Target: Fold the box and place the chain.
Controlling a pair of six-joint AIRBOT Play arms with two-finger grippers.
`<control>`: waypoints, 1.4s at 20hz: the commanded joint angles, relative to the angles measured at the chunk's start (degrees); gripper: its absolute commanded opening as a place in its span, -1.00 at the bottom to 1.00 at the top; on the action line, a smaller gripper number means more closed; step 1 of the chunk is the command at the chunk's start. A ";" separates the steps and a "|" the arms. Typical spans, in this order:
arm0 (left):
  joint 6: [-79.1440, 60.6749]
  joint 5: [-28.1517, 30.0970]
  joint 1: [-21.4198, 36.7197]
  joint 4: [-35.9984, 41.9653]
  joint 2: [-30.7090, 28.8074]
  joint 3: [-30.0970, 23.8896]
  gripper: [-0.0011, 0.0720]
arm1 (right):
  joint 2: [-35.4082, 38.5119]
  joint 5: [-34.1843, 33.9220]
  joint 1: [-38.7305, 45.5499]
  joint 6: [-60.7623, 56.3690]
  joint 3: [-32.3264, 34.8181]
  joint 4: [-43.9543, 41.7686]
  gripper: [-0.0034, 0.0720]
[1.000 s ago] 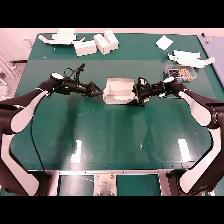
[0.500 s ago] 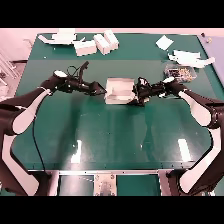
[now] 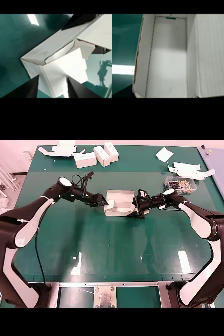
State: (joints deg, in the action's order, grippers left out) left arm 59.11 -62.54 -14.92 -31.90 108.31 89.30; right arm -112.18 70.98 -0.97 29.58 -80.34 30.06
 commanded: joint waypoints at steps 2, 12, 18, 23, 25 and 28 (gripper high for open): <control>2.19 0.81 -1.31 -1.88 -0.02 0.24 0.20 | -0.02 0.02 0.00 -0.02 0.00 0.00 0.58; 14.38 0.00 -5.07 -15.80 -0.04 7.23 0.20 | -0.02 0.04 0.00 -0.02 0.00 0.00 0.58; 18.67 0.37 -7.65 -18.34 -0.04 7.23 0.20 | -0.02 0.02 0.00 0.00 0.00 0.00 0.58; 22.62 0.55 -9.33 -21.92 -0.04 7.26 0.20 | -0.02 0.04 0.00 -0.02 0.00 0.00 0.58; 25.75 0.55 -10.05 -25.44 -0.04 7.26 0.20 | -0.02 0.02 0.00 -0.02 0.00 0.00 0.58; 27.56 0.55 -11.06 -28.04 -0.04 7.26 0.20 | -0.02 0.02 0.00 0.00 0.00 0.00 0.58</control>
State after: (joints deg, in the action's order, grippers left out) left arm 83.59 -61.60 -25.04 -55.94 108.18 96.60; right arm -112.18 71.02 -0.93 29.61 -80.34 30.15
